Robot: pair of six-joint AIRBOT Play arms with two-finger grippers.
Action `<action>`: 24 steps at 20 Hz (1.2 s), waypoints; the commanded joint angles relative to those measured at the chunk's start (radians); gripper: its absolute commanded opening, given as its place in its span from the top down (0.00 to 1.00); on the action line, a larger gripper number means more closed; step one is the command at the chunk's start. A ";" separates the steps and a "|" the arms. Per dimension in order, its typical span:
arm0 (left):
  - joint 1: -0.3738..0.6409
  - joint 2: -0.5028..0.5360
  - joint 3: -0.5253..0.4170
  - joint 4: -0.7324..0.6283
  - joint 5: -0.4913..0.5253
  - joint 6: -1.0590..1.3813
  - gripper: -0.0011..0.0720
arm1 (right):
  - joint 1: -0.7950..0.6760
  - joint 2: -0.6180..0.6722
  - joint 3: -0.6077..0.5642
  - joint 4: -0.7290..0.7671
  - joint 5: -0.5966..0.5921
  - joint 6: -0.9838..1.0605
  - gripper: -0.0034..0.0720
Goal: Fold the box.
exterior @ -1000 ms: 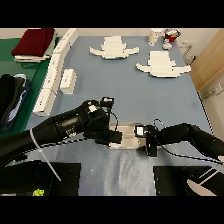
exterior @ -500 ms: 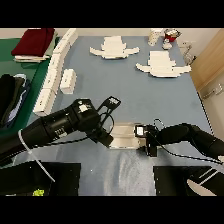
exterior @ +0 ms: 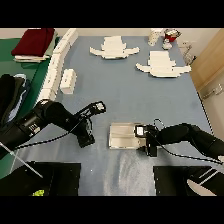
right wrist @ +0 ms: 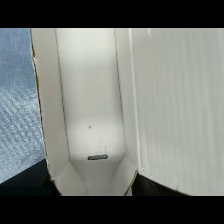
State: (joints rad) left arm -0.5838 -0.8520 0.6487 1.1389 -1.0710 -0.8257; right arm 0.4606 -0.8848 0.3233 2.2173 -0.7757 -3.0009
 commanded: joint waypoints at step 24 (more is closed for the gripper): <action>-0.050 -0.128 -0.275 -0.716 0.436 1.132 0.02 | 0.000 0.001 0.000 0.000 0.000 0.000 0.35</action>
State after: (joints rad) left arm -0.6270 -0.9722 0.3740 0.4454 -0.6292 0.2760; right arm 0.4606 -0.8848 0.3233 2.2166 -0.7753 -3.0013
